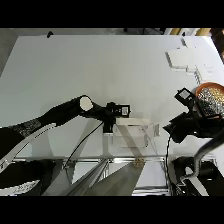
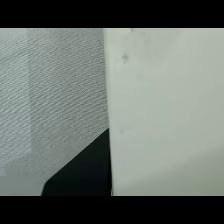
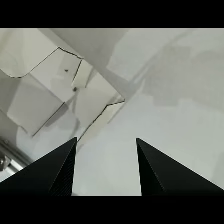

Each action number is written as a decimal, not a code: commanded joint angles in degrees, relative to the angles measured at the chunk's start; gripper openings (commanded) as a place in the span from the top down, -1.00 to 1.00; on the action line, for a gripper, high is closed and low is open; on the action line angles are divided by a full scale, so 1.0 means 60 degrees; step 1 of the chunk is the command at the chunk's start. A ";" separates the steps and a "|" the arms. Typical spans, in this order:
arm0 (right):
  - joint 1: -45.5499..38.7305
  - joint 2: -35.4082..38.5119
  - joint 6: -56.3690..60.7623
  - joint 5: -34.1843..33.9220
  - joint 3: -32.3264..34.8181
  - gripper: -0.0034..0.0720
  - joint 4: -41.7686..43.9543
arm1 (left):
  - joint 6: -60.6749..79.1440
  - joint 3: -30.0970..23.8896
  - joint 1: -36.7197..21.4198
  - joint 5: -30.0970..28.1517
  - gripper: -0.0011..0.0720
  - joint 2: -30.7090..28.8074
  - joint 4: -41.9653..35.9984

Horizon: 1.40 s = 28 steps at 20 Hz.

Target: Fold the box and place the chain.

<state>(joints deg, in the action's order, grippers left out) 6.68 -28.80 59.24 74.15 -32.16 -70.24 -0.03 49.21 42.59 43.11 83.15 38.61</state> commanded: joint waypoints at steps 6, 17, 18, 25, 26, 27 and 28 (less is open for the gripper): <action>0.0007 -0.0007 0.0000 0.0004 0.0004 -0.10 0.0000 | 0.0004 -0.0004 0.0004 -0.0007 0.94 0.0000 0.0000; 0.0007 -0.0007 -0.0109 0.0004 0.0004 -0.10 0.0000 | 0.0004 -0.0004 0.0004 -0.0295 0.96 0.0211 0.0007; 0.0007 -0.0007 -0.0113 0.0004 0.0004 -0.10 0.0000 | 0.0004 -0.0007 0.0004 -0.0295 0.96 0.0237 0.0007; 0.0007 -0.0007 -0.0113 -0.0004 0.0004 -0.10 0.0000 | -0.0386 -0.0004 0.0011 -0.0175 0.96 0.0211 0.0685; 0.0007 -0.0007 -0.0113 -0.0004 0.0004 -0.10 0.0000 | -0.0576 -0.0004 0.0011 -0.0175 0.96 0.0211 0.0874; 0.0007 -0.0007 -0.0113 -0.0004 0.0004 -0.10 0.0000 | -0.0721 -0.0004 0.0011 -0.0178 0.96 0.0211 0.1016; 0.0007 -0.0007 -0.0113 -0.0004 0.0004 -0.10 0.0000 | -0.0721 -0.0004 0.0004 -0.0178 0.96 0.0211 0.1020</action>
